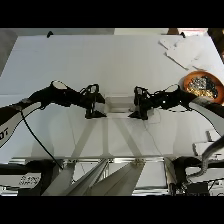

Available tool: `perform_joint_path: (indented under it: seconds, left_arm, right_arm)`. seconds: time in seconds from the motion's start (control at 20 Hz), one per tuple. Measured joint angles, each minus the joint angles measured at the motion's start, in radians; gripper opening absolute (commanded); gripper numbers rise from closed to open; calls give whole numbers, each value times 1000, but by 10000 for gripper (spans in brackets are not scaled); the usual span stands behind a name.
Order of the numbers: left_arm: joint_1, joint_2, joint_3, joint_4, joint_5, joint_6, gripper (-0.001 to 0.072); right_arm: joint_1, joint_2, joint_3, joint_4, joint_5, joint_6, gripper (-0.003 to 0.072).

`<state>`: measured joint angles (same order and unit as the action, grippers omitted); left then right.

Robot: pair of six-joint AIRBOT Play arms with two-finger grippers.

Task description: Fold the box and place the chain.

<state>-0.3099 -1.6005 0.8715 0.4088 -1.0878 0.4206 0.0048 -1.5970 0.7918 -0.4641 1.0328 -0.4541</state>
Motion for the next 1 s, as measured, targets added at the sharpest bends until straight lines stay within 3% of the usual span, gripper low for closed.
perform_joint_path:
  seconds: [1.0]
  left_arm:
    - [-89,-41,1,-8,167,-72,695]
  right_arm:
    - [0,0,0,0,-1,0,519]
